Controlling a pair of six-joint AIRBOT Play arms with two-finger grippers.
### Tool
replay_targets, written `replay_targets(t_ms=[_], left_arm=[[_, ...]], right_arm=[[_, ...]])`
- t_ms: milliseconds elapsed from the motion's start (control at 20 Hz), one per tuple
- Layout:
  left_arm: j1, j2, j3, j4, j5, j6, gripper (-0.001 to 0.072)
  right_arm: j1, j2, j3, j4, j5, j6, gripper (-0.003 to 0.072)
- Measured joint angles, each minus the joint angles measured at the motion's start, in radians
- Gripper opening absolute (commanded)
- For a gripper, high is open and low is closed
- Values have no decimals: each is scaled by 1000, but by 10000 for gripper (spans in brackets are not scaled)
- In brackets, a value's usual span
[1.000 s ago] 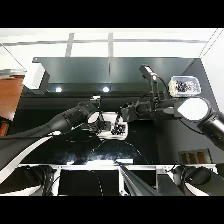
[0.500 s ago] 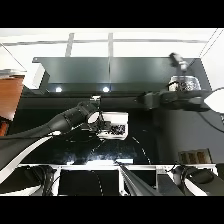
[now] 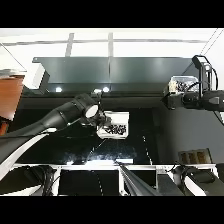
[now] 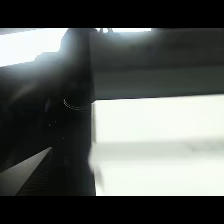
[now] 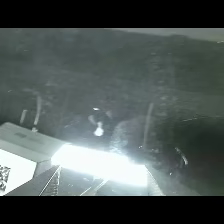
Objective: Fold the box and place the chain.
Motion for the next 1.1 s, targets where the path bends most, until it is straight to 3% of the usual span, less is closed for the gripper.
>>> replay_targets(t_ms=[150,200,350,550,750,950,1100], left_arm=[[33,79,26,41,-116,174,704],[55,113,27,63,-154,241,703],[174,229,4,98,-233,449,699],[387,371,-97,-21,-247,833,704],[512,424,-256,-239,-127,1295,704],[544,417,-372,-470,60,1734,700],[552,366,-413,-608,135,1971,699]], right_arm=[[-4,1,0,-19,-6,0,612],[-5,1,0,-22,-3,0,710],[-6,1,-3,-27,21,-13,706],[-7,2,-25,-27,60,-28,705],[-7,1,-65,-24,66,-14,704],[-5,2,-93,-23,71,14,704],[-5,1,-100,-23,67,35,704]])
